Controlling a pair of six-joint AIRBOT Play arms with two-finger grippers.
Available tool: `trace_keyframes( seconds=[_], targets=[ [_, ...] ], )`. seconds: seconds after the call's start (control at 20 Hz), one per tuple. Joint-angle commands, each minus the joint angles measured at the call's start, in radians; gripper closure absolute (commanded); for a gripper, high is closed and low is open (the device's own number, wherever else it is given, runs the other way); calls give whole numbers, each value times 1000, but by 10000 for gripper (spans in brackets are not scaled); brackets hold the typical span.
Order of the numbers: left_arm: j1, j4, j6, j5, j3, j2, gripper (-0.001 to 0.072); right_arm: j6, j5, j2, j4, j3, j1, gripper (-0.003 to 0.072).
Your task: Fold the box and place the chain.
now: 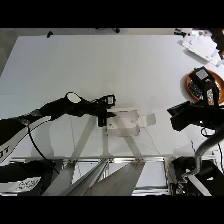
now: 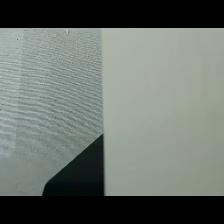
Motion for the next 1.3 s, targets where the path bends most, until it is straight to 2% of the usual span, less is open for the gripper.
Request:
trace_keyframes(
  seconds=[0.0, 0.1, 0.2, 0.35, 0.5, 0.7, 0.8, 0.95, 1.0, 1.1, 1.15, 1.2, 1.25],
  targets=[
    [-1, 0, 0, 0, -1, 0, 695, -162, -74, -57, 31, -21, 0, 674],
    [-1, 0, 0, 0, -1, 0, 695, -275, -85, -148, 55, -22, 0, 675],
    [-1, 0, 0, 0, -1, 0, 695, -525, -106, -254, 120, -22, 7, 673],
    [-1, 0, 0, -4, -1, 0, 695, -671, -116, -345, 164, -22, 100, 673],
    [-1, 0, 0, -4, -1, 0, 695, -698, -111, -353, 71, -22, 187, 673],
    [-1, 0, 0, -4, -1, 0, 695, -691, -98, -347, 56, -24, 196, 673],
    [-1, 0, 0, -4, -1, 0, 695, -697, -170, -345, 88, -61, 196, 673],
    [-1, 0, 0, -3, -1, 0, 695, -836, -313, -315, 163, -200, 184, 668],
    [-1, 0, 0, -4, -1, 0, 695, -857, -317, -301, 163, -234, 176, 594],
    [-1, 0, 0, -4, -1, 0, 695, -856, -309, -256, 169, -281, 154, 234],
    [-1, 0, 0, -4, -1, 0, 695, -858, -308, -232, 191, -293, 148, 117],
    [-1, 0, 0, -4, -1, 0, 695, -870, -311, -211, 217, -305, 142, 4],
    [-1, 0, 0, -4, -1, 0, 695, -910, -315, -195, 243, -322, 142, -23]
  ],
)
